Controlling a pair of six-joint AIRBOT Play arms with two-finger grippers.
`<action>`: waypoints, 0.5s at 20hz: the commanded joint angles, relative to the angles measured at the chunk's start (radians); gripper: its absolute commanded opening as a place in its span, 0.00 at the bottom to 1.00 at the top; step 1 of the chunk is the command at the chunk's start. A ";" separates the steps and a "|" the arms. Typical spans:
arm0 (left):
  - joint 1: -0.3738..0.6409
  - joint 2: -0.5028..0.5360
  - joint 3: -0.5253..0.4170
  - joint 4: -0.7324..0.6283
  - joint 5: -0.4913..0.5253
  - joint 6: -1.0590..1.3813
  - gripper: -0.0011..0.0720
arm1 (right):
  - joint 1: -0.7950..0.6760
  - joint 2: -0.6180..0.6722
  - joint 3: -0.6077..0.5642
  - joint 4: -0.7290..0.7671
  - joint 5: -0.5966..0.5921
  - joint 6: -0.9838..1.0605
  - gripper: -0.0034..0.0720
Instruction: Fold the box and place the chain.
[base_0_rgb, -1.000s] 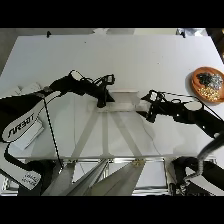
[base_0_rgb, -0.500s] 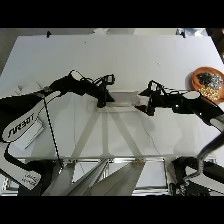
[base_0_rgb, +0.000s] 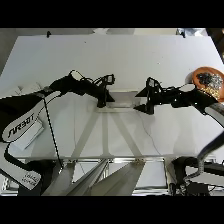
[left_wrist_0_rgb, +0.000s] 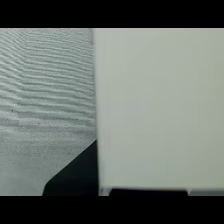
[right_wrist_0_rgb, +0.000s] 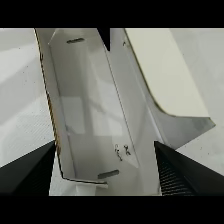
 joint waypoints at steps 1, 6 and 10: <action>0.000 0.000 0.000 0.001 0.000 0.000 0.03 | -0.001 -0.029 0.037 -0.030 0.082 0.012 0.94; 0.000 0.000 0.000 0.001 -0.001 0.000 0.03 | -0.001 0.011 0.041 -0.161 0.131 0.122 0.94; 0.000 0.000 0.000 0.001 -0.001 0.000 0.03 | -0.001 0.069 0.041 -0.176 0.116 0.176 0.94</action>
